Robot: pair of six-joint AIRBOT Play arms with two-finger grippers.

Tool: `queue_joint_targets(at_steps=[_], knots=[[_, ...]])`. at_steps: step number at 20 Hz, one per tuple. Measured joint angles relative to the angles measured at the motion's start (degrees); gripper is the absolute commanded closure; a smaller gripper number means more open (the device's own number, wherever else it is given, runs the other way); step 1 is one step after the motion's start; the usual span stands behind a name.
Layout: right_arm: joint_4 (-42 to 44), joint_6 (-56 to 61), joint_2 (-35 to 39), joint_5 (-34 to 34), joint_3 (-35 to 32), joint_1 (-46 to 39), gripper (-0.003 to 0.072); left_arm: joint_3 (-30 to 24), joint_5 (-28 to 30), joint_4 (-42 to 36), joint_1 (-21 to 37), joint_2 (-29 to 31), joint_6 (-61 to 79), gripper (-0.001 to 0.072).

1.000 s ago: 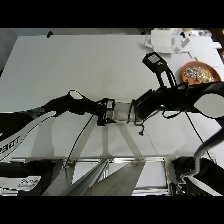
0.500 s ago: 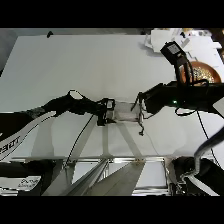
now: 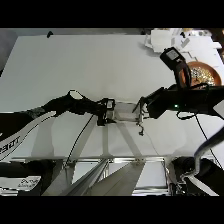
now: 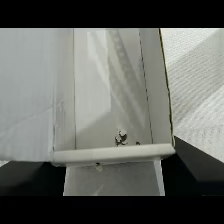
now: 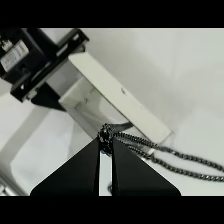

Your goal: Fold the box and place the chain.

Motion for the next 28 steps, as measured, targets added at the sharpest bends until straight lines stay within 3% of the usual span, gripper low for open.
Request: queue_joint_targets(at_steps=[7,15,17,20,23,28], knots=[[7.5,-6.7,-4.9,-4.6,-11.1,0.0,0.0665,0.0,0.0,0.0,0.0,0.0,0.0,0.0459],[10.8,-9.3,-13.3,-13.5,-14.1,0.0,0.0661,0.0,0.0,0.0,0.0,0.0,0.0,0.0459],[11.8,-9.4,-13.9,-15.6,-14.1,0.0,0.0618,0.0,0.0,0.0,0.0,0.0,0.0,0.0459],[12.8,-9.5,-14.3,-17.3,-14.2,0.0,0.0613,0.0,0.0,0.0,0.0,0.0,0.0,0.0459],[13.0,-9.6,-13.7,-17.2,-13.9,-0.2,0.0420,0.0,0.0,0.0,0.0,0.0,0.0,0.0459],[11.4,-9.7,-8.2,-11.4,-12.8,-5.5,0.0447,0.0,0.0,0.0,0.0,0.0,0.0,0.0459]])
